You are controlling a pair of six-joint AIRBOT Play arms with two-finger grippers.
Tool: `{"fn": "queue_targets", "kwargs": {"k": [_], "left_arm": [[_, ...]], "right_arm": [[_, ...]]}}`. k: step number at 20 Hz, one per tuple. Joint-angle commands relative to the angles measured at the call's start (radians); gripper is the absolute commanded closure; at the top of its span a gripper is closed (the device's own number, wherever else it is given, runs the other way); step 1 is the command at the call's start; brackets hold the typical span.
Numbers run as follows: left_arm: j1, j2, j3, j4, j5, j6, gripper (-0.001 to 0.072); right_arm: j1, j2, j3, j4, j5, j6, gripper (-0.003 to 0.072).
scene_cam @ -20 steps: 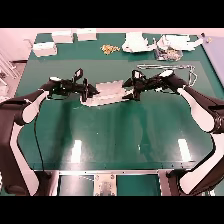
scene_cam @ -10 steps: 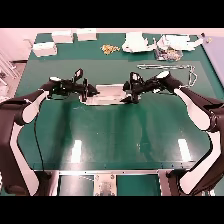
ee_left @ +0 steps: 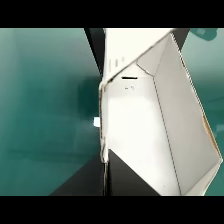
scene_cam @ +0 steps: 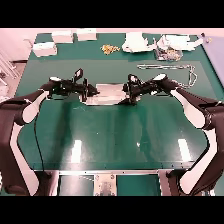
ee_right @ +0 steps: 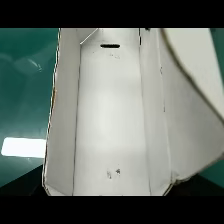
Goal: Fold the box and place the chain.
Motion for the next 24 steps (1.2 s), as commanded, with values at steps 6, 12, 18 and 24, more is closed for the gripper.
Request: {"fn": "queue_targets", "kwargs": {"k": [6,12,18,24], "left_arm": [[0.000,-0.001,0.001,0.000,0.000,0.000,0.0688],[0.000,-0.001,0.001,0.000,-0.001,0.000,0.0688],[0.000,-0.001,0.001,0.000,0.000,0.000,0.0688],[0.000,-0.001,0.001,0.000,0.000,0.000,0.0688]], "right_arm": [[0.004,-0.032,0.001,0.056,0.005,-0.005,-0.0007],[0.012,-0.050,0.001,0.057,0.011,-0.005,-0.0007],[0.007,-0.057,-0.001,0.084,0.021,-0.005,-0.0007],[-0.011,-0.069,0.003,0.112,0.036,-0.007,-0.0007]]}}
